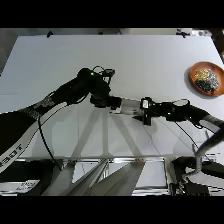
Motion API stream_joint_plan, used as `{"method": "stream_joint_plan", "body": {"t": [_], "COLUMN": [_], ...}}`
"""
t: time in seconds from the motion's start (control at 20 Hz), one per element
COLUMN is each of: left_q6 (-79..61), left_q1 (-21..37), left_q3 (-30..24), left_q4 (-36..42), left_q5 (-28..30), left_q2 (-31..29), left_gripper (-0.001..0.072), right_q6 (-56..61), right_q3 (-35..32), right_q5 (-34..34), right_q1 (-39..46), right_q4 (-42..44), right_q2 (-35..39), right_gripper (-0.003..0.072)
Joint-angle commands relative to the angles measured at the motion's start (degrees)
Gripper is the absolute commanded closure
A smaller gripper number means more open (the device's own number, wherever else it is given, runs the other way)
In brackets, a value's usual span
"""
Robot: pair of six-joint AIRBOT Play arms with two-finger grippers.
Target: Fold the box and place the chain.
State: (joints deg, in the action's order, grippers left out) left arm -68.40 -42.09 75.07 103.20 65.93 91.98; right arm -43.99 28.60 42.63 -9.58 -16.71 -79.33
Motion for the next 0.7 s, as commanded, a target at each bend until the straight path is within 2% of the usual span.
{"method": "stream_joint_plan", "body": {"t": [0.0,0.1,0.35,0.45,0.65], "left_q6": [-0.2,0.4,0.5,0.5,0.5], "left_q1": [-0.4,-0.4,-1.2,-1.6,-1.9], "left_q3": [0.0,0.0,-0.1,-0.1,-0.1], "left_q4": [0.7,0.0,-0.7,-1.3,-1.4], "left_q5": [-1.3,-3.0,-3.0,-3.8,-4.9], "left_q2": [2.1,2.3,4.0,4.3,4.8], "left_gripper": [0.0194,0.0207,0.0228,0.0306,0.0306], "right_q6": [0.0,0.0,0.0,0.0,0.0], "right_q3": [0.0,0.0,0.0,0.0,0.0], "right_q5": [0.0,0.0,0.0,0.0,0.0], "right_q1": [0.0,0.0,0.0,0.0,0.0], "right_q4": [0.0,0.0,0.0,0.0,0.0], "right_q2": [0.0,0.0,0.0,0.0,0.0], "right_gripper": [0.0184,0.0184,0.0184,0.0184,0.0184]}}
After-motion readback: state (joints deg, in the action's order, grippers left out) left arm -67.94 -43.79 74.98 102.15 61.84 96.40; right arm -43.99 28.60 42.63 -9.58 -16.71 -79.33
